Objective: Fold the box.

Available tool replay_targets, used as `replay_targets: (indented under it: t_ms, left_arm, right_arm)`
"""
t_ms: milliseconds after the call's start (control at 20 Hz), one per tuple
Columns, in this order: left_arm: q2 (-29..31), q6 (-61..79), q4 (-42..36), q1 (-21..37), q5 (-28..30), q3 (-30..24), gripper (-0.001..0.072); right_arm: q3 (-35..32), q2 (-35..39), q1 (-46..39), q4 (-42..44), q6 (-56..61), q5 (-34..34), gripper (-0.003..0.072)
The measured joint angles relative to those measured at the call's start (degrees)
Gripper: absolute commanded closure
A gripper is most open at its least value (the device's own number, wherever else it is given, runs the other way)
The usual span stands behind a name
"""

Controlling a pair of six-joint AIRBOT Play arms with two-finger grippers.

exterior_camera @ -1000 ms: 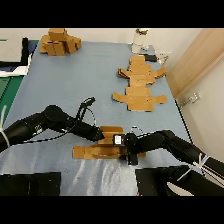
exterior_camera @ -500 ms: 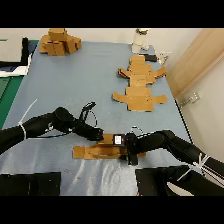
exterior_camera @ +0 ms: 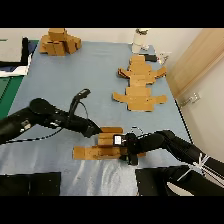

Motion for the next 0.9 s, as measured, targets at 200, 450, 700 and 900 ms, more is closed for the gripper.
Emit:
replay_targets:
  t_ms: [200,450,700,900]
  left_arm:
    - [7.82,11.17,1.88,4.13,-9.55,-0.28,0.0697]
    - [10.84,22.29,8.55,2.62,-14.38,-0.74,0.0694]
    - [11.39,38.07,7.61,1.4,-1.11,-9.4,-0.0011]
    - [11.15,49.13,5.4,-0.02,7.72,-16.5,-0.0011]
  right_arm:
    - [0.0,0.0,0.0,-0.17,0.0,0.0,0.0183]
    - [0.0,0.0,0.0,-0.17,0.0,0.0,0.0183]
    - [0.0,0.0,0.0,-0.2,0.0,0.0,0.0183]
    - [0.0,0.0,0.0,-0.2,0.0,0.0,0.0183]
